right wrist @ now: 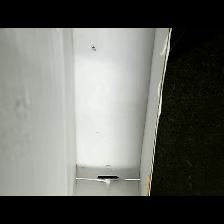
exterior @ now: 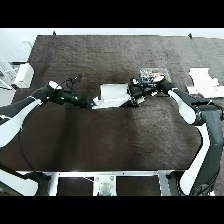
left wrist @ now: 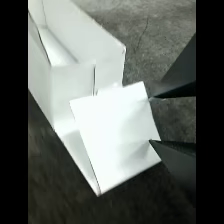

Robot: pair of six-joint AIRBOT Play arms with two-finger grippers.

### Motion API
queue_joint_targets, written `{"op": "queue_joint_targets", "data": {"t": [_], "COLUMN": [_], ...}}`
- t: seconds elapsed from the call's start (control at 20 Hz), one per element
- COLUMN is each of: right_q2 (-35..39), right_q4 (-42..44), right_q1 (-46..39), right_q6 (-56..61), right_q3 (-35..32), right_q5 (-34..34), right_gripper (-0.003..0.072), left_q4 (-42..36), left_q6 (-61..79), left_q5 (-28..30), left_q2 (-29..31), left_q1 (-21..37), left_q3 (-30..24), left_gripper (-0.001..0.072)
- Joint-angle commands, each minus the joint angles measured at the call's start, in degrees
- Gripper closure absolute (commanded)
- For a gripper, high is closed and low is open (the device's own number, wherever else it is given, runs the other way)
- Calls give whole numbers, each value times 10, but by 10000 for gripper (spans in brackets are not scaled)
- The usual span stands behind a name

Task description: Fold the box and place the chain.

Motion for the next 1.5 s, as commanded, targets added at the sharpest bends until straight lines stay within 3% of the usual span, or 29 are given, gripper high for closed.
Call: {"op": "queue_joint_targets", "data": {"t": [0.0, 0.05, 0.4, 0.7, 0.85, 1.1, 1.45], "right_q2": [0, 0, 0, 0, 0, 0, 0], "right_q4": [0, 0, 0, 0, 0, 0, 0], "right_q1": [0, 0, 0, 0, 0, 0, 0], "right_q6": [0, 0, 0, 0, 0, 0, 0], "right_q3": [0, 0, 0, 0, 0, 0, 0], "right_q5": [1, 1, 1, 1, 1, 1, 1], "right_gripper": [233, 233, 234, 233, 235, 235, 236], "left_q4": [9, 29, 78, 83, 64, 22, -29], "left_q6": [14, 10, -22, -26, -18, -15, 30], "left_q5": [-15, -14, -6, 56, 87, 90, 52], "left_q2": [0, 0, -1, -2, -6, -34, -12], "left_q1": [1, 1, 32, 26, 4, -16, -16], "left_q3": [7, 7, 7, 4, 3, 3, 16], "left_gripper": [636, 690, 690, 690, 690, 690, 689]}}
